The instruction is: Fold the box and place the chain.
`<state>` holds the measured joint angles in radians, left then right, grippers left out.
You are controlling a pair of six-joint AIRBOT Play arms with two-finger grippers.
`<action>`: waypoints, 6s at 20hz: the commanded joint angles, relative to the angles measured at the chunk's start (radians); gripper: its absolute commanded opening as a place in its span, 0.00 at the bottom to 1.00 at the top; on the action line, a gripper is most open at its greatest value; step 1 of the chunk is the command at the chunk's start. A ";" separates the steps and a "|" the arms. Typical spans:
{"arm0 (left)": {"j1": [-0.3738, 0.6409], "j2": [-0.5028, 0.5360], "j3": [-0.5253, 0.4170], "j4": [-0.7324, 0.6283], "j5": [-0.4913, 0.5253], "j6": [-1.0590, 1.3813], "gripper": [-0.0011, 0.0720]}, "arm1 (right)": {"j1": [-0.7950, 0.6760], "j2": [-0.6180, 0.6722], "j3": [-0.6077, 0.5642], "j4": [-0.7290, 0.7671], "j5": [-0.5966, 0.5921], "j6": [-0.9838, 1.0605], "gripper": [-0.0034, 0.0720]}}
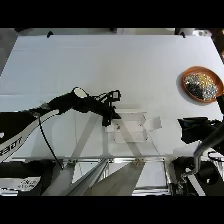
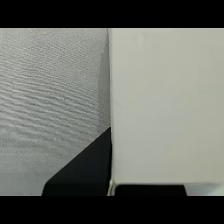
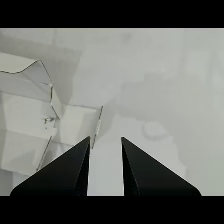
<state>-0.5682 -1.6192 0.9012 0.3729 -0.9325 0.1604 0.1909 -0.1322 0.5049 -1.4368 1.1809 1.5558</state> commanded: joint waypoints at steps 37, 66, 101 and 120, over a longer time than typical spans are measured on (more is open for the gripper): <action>-0.001 0.000 0.000 0.001 0.000 -0.003 0.03 | 0.118 -0.346 -0.155 0.308 -0.058 -1.082 1.00; -0.001 0.000 0.000 0.001 0.001 -0.004 0.03 | 0.276 -0.414 -0.367 0.362 -0.485 -1.224 0.96; -0.001 0.000 0.000 0.001 0.000 -0.004 0.03 | 0.216 -0.605 -0.258 0.473 -0.646 -1.392 0.93; -0.001 0.000 0.000 0.001 0.001 -0.004 0.03 | -0.005 -0.850 -0.113 0.629 -0.455 -1.769 0.93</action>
<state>-0.5682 -1.6196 0.9016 0.3740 -0.9295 0.1566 0.2180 -0.9401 0.3611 -0.8230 0.7002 -0.1738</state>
